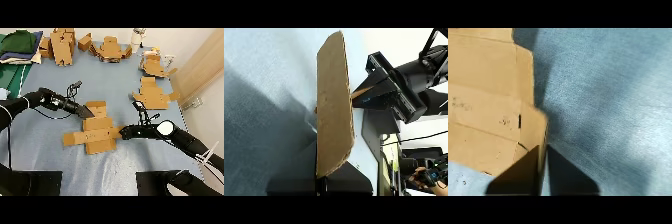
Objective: Fold the box.
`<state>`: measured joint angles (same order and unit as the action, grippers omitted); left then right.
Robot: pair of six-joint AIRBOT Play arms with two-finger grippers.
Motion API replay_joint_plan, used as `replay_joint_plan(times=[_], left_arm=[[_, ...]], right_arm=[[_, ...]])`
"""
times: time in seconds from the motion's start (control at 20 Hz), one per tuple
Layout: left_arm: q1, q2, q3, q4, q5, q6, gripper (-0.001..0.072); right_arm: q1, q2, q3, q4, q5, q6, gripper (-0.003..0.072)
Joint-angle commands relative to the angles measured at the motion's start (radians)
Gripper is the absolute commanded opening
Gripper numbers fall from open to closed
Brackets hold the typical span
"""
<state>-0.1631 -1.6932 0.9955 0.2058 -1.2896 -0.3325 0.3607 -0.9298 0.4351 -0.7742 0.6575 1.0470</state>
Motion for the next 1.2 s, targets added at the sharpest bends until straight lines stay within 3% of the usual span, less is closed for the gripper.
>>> replay_joint_plan(times=[0.0,0.15,0.35,0.55,0.75,0.9,1.15], left_arm=[[0.000,0.000,0.001,-0.008,-0.015,0.080,0.0015],[0.000,0.016,0.000,-0.010,-0.057,0.125,0.0015],[-0.031,0.138,-0.070,-0.075,0.024,0.301,0.0014],[-0.120,0.215,-0.180,-0.096,0.101,0.444,0.0015],[-0.200,0.223,-0.204,-0.154,0.140,0.557,0.0015],[-0.179,0.223,-0.204,-0.154,0.165,0.557,0.0015],[-0.189,0.203,-0.204,-0.039,0.164,0.558,0.0015]], right_arm=[[-0.002,0.002,0.000,-0.008,-0.001,0.019,0.0244],[-0.044,0.003,0.021,-0.091,0.011,0.169,0.0244],[-0.134,0.006,0.077,-0.192,0.086,0.255,0.0241],[-0.189,0.021,0.086,-0.191,0.051,0.255,0.0241],[-0.192,0.021,0.086,-0.191,0.023,0.255,0.0241],[-0.192,0.021,0.086,-0.191,-0.021,0.255,0.0241],[-0.192,0.021,0.086,-0.191,-0.089,0.262,0.0223]])
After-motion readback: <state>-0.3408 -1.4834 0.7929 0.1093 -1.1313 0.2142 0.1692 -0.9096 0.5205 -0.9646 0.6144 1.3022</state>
